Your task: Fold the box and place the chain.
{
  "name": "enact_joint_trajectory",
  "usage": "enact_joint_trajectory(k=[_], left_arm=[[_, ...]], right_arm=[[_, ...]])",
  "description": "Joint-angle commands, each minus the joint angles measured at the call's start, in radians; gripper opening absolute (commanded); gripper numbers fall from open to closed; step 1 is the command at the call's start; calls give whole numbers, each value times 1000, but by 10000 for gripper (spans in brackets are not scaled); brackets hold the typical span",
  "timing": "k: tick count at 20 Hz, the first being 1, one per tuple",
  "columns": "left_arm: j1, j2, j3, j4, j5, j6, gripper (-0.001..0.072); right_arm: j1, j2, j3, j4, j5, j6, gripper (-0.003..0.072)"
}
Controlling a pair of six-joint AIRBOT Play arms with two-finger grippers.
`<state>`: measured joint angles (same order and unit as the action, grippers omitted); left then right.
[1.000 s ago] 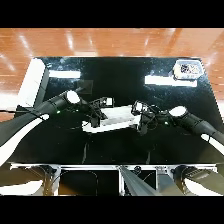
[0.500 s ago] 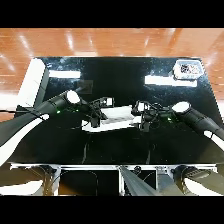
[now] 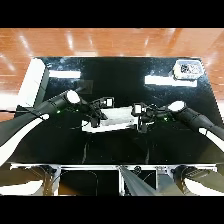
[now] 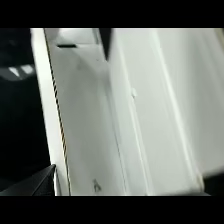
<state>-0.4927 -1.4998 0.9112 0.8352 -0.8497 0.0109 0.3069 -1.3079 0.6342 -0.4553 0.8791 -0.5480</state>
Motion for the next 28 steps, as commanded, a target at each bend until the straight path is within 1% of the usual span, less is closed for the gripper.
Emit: enact_joint_trajectory(k=[1,5,8,11,18,24,28], left_arm=[[1,-1,18,30,3,12,17],[1,-12,60,97,2,16,16],[5,-29,69,96,-13,8,17],[5,-38,69,95,-26,-19,17],[5,-38,69,95,-29,-42,16],[5,-38,69,95,-29,-45,17],[5,-38,69,95,-31,-45,17]], right_arm=[[23,-9,2,18,46,-10,713],[40,-9,2,8,63,-10,712],[50,-9,2,-16,62,-1,712],[64,-9,1,-81,3,82,711],[100,-31,1,-84,-53,138,711],[98,-31,1,-81,-52,138,711],[89,-31,1,-82,-21,138,711]])
